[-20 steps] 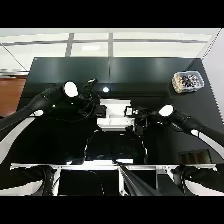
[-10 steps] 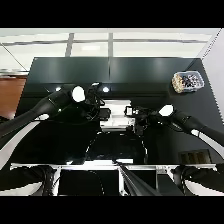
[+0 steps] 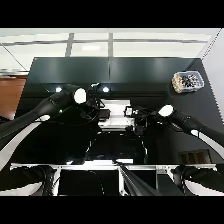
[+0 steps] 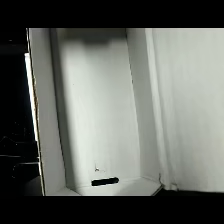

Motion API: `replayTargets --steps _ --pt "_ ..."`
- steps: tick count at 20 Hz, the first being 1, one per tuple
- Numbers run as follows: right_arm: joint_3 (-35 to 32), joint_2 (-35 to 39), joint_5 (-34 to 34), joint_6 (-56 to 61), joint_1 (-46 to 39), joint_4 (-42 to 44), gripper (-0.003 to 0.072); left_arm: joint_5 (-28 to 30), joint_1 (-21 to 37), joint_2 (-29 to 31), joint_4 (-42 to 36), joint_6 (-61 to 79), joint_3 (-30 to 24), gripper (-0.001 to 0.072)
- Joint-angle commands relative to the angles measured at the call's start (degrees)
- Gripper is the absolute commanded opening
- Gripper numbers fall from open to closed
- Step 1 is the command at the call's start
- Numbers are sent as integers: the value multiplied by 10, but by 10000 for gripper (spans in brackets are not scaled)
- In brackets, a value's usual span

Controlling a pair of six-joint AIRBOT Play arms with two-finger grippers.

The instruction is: Fold the box and place the chain.

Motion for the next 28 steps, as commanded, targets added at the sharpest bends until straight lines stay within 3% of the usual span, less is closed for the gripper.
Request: replayTargets --steps 1,13,18,26,28 --pt "0 0 1 0 0 0 489 2 0 -1 31 -33 0 395" --pt "0 0 1 0 0 0 489 -5 -29 -52 64 -93 19 395" --pt "0 0 1 0 0 0 489 -17 -61 -59 152 -157 42 394" --pt "0 0 1 0 0 0 489 -51 -75 -84 151 -183 64 394" --pt "0 0 1 0 0 0 489 -55 -77 -86 152 -186 67 269"
